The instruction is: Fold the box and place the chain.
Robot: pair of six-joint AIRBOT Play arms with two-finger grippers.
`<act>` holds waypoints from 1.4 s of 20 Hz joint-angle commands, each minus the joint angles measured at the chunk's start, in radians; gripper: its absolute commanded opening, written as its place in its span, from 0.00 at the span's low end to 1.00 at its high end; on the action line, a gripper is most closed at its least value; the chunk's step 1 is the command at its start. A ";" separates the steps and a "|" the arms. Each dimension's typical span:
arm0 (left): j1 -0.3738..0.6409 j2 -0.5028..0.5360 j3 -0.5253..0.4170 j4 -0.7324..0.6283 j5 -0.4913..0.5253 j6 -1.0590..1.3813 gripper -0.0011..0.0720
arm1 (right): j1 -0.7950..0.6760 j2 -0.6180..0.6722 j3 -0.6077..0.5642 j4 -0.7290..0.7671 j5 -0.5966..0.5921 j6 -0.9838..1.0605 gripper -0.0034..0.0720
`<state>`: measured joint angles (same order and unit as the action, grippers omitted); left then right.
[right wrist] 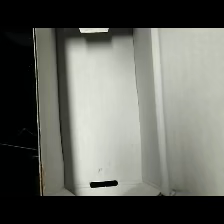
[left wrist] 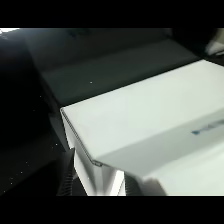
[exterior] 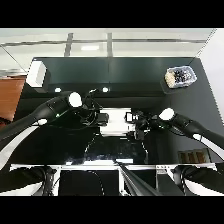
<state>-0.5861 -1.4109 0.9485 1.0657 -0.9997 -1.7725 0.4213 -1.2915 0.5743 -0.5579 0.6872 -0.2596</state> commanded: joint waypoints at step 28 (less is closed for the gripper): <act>-0.207 -0.094 0.155 0.395 -0.143 -0.550 0.57 | 0.000 0.000 0.001 0.000 0.000 0.001 0.12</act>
